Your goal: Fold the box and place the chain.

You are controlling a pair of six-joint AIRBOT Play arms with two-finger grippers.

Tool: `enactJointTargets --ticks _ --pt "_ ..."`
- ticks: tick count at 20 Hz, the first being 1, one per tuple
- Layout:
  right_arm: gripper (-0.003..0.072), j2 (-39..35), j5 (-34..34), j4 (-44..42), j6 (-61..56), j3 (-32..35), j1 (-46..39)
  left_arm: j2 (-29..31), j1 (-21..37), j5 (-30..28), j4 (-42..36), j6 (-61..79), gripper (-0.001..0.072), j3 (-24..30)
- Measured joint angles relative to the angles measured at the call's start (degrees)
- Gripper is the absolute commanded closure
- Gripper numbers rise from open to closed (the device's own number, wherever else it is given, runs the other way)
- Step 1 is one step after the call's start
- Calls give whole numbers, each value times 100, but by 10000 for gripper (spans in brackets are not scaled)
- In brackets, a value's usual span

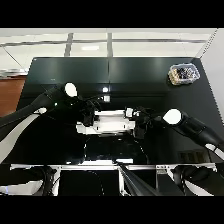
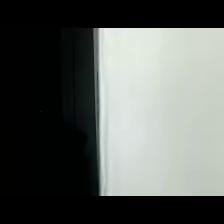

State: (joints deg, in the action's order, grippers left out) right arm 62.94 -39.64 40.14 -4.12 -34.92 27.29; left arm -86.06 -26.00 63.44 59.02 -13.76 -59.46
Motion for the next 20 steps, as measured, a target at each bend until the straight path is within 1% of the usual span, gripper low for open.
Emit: enactJointTargets --ticks 3,8,15,20 --pt "-18 79 -2 -450 525 -2 -179 0 -2 15 -61 -9 680 -4" --pt "-18 448 52 -1180 1335 -7 -297 0 -2 -2 -105 -7 683 -4" --pt "-18 605 -24 -1429 1751 -7 -640 48 -24 -223 -94 24 683 -66" --pt "-18 616 -144 -1471 2017 -68 -723 59 -153 -286 98 98 683 -136"
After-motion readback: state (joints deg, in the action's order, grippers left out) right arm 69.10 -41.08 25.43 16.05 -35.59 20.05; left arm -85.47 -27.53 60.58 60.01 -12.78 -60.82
